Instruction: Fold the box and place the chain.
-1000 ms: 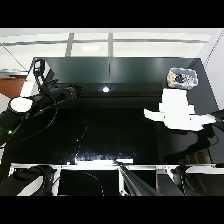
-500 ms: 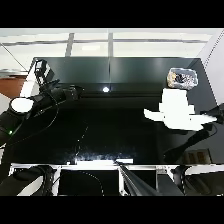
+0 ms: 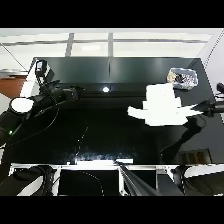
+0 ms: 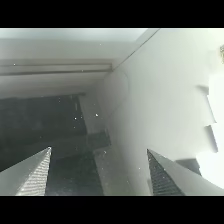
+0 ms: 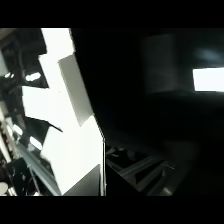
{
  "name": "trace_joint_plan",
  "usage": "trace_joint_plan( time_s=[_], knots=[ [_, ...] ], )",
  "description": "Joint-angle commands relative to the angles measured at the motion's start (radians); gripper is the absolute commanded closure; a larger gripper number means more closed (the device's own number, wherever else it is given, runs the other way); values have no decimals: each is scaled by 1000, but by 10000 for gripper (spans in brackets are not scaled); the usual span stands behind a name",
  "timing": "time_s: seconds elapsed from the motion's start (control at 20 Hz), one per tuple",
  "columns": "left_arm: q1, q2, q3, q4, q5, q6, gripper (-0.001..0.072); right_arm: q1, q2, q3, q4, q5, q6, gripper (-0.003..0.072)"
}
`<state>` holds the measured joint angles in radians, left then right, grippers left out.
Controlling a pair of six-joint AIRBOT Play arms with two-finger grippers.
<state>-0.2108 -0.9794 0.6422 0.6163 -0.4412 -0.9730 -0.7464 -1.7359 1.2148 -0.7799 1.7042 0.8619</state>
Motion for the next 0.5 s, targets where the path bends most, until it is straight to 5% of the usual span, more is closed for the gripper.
trace_joint_plan(
  time_s=[0.0, 0.25, 0.45],
  knots=[
    [-1, -1, 1, 0, -43, 0, -2, 167, 71, -92, 106, -58, -34, 659],
    [-1, -6, 1, -1, -153, -127, -1, 422, 381, -246, 209, -261, -175, 659],
    [8, -93, 2, -84, -275, -136, -1, 559, 743, -561, 230, -599, -230, 658]
  ],
)
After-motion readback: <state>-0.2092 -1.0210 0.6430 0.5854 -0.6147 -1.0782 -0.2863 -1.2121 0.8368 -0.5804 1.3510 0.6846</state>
